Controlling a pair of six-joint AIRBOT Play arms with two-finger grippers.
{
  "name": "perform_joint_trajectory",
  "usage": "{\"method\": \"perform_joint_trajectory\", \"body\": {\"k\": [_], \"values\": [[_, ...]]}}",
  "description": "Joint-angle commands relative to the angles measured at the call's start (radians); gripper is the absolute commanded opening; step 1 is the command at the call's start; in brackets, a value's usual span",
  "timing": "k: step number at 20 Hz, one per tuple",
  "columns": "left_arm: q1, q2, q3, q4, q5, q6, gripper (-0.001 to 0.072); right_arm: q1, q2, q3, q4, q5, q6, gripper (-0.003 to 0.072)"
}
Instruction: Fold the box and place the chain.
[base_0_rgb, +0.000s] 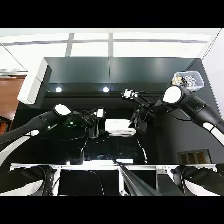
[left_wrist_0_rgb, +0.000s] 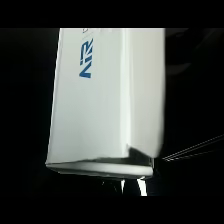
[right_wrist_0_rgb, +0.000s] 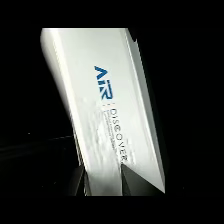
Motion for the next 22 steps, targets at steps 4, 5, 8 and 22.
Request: {"method": "perform_joint_trajectory", "body": {"k": [4,5,8,22], "values": [[0.0,0.0,0.0,0.001,0.0,0.0,0.0349,0.005,-0.001,-0.002,-0.006,-0.014,0.001,0.0236],[0.0,0.0,0.0,0.001,0.0,0.0,0.0349,0.005,-0.001,-0.002,-0.006,-0.014,0.001,0.0236],[0.0,0.0,0.0,0.001,0.0,0.0,0.0349,0.005,-0.001,-0.002,-0.007,-0.01,0.001,0.0236],[0.0,0.0,0.0,0.001,0.0,0.0,0.0349,0.009,-0.001,-0.014,-0.006,-0.002,0.006,0.0237]]}}
